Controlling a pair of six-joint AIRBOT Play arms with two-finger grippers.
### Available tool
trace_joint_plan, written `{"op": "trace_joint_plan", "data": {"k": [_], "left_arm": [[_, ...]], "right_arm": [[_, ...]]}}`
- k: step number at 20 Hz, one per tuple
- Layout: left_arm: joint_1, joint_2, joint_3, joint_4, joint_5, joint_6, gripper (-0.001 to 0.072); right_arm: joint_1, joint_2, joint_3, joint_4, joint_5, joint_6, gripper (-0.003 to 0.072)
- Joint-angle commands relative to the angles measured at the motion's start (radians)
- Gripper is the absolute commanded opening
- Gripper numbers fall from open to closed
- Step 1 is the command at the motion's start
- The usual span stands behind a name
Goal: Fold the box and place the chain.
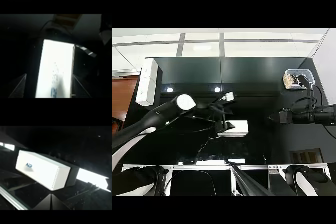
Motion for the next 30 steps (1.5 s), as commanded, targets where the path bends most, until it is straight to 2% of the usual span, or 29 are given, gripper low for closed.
{"op": "trace_joint_plan", "data": {"k": [1, 7, 16, 20, 24, 30], "left_arm": [[-0.037, -0.147, 0.132, 0.004, -0.026, -0.113, 0.0714], [-0.039, -0.177, 0.145, 0.078, -0.153, -0.144, 0.0713], [-0.045, -0.177, 0.148, 0.189, -0.212, -0.202, 0.0713], [-0.084, -0.177, 0.188, 0.319, -0.212, -0.277, 0.0713], [-0.127, -0.179, 0.225, 0.447, -0.219, -0.456, 0.0713], [-0.199, -0.244, 0.260, 0.616, -0.233, -0.674, 0.0711]], "right_arm": [[-0.004, 0.002, 0.001, -0.004, -0.012, 0.000, 0.0017], [-0.005, 0.002, 0.001, -0.072, -0.015, 0.000, 0.0017], [-0.004, 0.002, 0.001, -0.075, -0.017, -0.006, 0.0017], [-0.004, 0.002, 0.001, -0.075, -0.019, -0.007, 0.0017], [-0.004, 0.002, 0.001, -0.075, -0.021, -0.007, 0.0017], [-0.004, 0.002, 0.001, -0.075, -0.023, -0.006, 0.0017]]}}
